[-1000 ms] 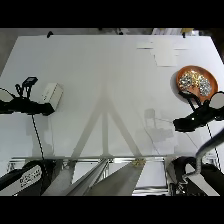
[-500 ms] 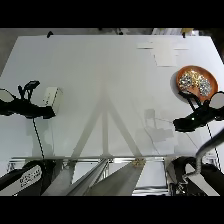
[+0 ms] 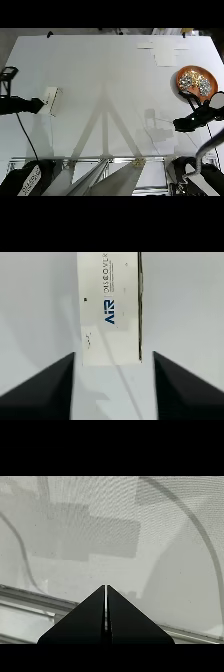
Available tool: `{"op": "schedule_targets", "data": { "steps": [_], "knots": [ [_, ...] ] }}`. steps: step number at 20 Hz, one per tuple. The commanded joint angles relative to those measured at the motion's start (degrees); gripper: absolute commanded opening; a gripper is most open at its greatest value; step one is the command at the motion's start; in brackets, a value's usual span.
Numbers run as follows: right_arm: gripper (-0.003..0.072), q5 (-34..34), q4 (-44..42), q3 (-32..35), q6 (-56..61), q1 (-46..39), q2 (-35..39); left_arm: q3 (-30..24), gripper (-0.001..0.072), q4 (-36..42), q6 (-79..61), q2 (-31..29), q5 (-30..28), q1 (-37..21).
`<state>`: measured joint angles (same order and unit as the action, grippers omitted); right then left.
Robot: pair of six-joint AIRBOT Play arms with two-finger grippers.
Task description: Fold the box and place the chain.
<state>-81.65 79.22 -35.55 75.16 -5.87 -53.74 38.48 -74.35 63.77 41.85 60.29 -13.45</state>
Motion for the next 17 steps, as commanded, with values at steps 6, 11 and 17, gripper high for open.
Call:
{"op": "schedule_targets", "data": {
  "steps": [6, 11, 17],
  "knots": [
    [0.0019, -0.02, 0.0, 0.02, 0.0, -0.02, -0.02, -0.04, 0.0005, -0.02, 2.27, -10.56, 13.42, 4.98],
    [0.0019, -0.02, 0.0, 0.02, 0.0, -0.04, -0.02, -0.04, 0.0005, -0.07, 2.29, -10.54, 12.5, 5.33],
    [0.0019, -0.02, 0.0, 0.02, 0.0, -0.02, -0.02, -0.04, 0.0005, -0.02, 2.27, -10.54, 9.81, 5.77]
  ]
}}
